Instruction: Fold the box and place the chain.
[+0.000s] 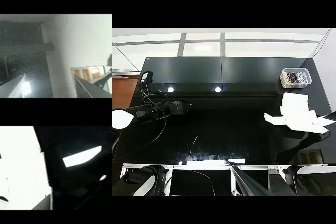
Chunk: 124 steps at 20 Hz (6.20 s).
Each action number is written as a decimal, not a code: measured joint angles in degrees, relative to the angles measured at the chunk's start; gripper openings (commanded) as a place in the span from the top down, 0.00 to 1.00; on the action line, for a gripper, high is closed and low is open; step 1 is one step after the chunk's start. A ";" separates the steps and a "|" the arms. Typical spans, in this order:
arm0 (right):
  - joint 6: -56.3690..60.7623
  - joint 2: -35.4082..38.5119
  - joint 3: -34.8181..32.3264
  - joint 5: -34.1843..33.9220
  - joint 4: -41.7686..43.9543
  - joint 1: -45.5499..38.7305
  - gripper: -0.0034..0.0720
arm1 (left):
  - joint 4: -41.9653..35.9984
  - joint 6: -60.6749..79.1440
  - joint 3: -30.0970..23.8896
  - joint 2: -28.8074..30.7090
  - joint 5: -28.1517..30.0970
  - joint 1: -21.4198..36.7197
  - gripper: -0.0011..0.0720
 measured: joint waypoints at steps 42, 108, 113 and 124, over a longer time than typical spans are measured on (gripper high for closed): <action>-1.97 57.37 -55.32 -61.09 31.30 82.86 0.93 | -36.24 52.09 7.04 -43.85 -31.74 4.26 0.03; -32.79 46.93 -53.70 -63.98 7.76 99.34 0.12 | -12.61 87.08 10.60 -37.33 -7.65 -18.45 0.94; -31.43 46.93 -51.17 -61.99 4.09 94.42 0.12 | -12.63 86.95 10.60 -37.33 -7.82 -18.45 0.95; -34.16 46.64 -49.99 -58.12 6.14 90.51 0.12 | -14.34 87.12 10.60 -37.35 -8.07 -18.45 0.94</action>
